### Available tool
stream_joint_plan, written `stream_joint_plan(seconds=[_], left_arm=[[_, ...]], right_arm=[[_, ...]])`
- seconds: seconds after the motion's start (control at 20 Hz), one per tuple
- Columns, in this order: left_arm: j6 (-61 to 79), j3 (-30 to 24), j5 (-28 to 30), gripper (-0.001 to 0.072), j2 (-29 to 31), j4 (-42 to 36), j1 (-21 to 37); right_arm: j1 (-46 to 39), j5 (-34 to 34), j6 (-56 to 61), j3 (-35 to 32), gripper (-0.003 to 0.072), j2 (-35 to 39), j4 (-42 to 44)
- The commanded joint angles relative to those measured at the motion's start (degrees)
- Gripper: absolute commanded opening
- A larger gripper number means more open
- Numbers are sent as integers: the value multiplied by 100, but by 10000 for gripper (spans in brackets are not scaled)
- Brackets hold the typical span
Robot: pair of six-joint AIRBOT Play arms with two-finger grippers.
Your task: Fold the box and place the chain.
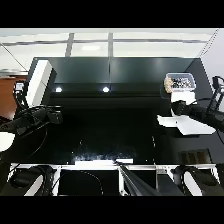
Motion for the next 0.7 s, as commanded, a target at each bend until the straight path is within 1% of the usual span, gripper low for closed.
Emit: stream_joint_plan(seconds=[0.0,0.05,0.1,0.15,0.25,0.4,0.5,0.65], left_arm=[[2,-2,483,30,-31,-151,-4],[2,-2,745,88,-76,-151,-4],[2,-2,931,403,-125,-153,-4],[-2,-2,1067,698,-179,-170,-4],[9,-2,1246,703,-334,-166,-2],[9,-2,1239,703,-590,-170,-4],[9,-2,1244,703,-717,-170,-4],[7,-2,1248,702,-820,-214,-4]], right_arm=[[-90,-1032,922,9,636,-127,-780],[-284,-1213,1659,46,636,-308,-1349],[-605,-1257,2229,157,636,-608,-1858],[-966,-1141,2400,354,637,-977,-2092],[-1799,-533,2280,1047,636,-1847,-2135],[-2975,407,2151,2284,636,-2955,-2328],[-3622,896,2144,2874,636,-3418,-2354],[-4415,1344,1845,3289,635,-3845,-2579]])
